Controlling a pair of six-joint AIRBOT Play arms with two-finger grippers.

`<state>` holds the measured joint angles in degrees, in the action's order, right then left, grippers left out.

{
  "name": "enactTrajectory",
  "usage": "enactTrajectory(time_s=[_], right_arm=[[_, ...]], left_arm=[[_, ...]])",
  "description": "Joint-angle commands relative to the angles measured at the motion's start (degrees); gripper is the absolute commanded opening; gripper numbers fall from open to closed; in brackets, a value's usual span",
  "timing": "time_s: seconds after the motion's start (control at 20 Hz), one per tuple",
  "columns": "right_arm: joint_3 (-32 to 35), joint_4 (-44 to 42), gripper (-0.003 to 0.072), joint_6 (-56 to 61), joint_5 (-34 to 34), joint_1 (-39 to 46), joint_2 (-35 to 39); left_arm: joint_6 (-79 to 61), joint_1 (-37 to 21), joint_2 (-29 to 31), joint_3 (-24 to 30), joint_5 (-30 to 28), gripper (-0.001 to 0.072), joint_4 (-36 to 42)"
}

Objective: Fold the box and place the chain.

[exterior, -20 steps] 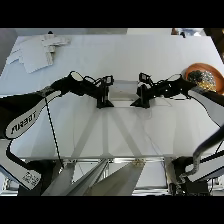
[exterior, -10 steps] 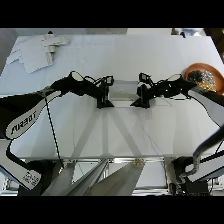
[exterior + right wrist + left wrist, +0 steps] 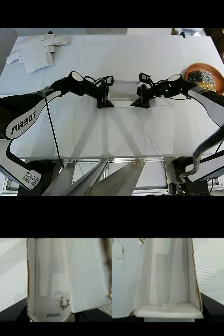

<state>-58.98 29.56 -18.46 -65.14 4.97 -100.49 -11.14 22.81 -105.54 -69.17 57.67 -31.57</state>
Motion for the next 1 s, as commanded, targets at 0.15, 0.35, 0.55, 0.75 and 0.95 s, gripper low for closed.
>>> enactTrajectory(time_s=[0.15, 0.35, 0.55, 0.75, 0.95], right_arm=[[0.0, 0.4, 0.0459, 0.6, -0.2, 0.0, 0.0], [0.0, 0.6, 0.0648, 0.6, -0.2, 0.0, 0.3], [0.0, 4.5, 0.0639, 0.4, -0.2, 0.0, 3.5], [0.0, 16.7, 0.055, 3.0, -0.2, 0.2, 9.6], [0.0, 22.9, 0.0499, 9.5, -0.2, 2.8, 17.1]], left_arm=[[0.0, 0.0, 0.0, 0.0, 0.0, 0.0277, 0.0], [0.0, 0.0, 0.0, 0.0, 0.0, 0.0277, 0.0], [0.0, 0.0, 0.0, 0.0, 0.0, 0.0277, 0.0], [0.0, 0.0, 0.0, 0.0, 0.0, 0.0277, 0.0], [0.0, 0.0, 0.0, 0.0, 0.0, 0.0277, 0.0]])
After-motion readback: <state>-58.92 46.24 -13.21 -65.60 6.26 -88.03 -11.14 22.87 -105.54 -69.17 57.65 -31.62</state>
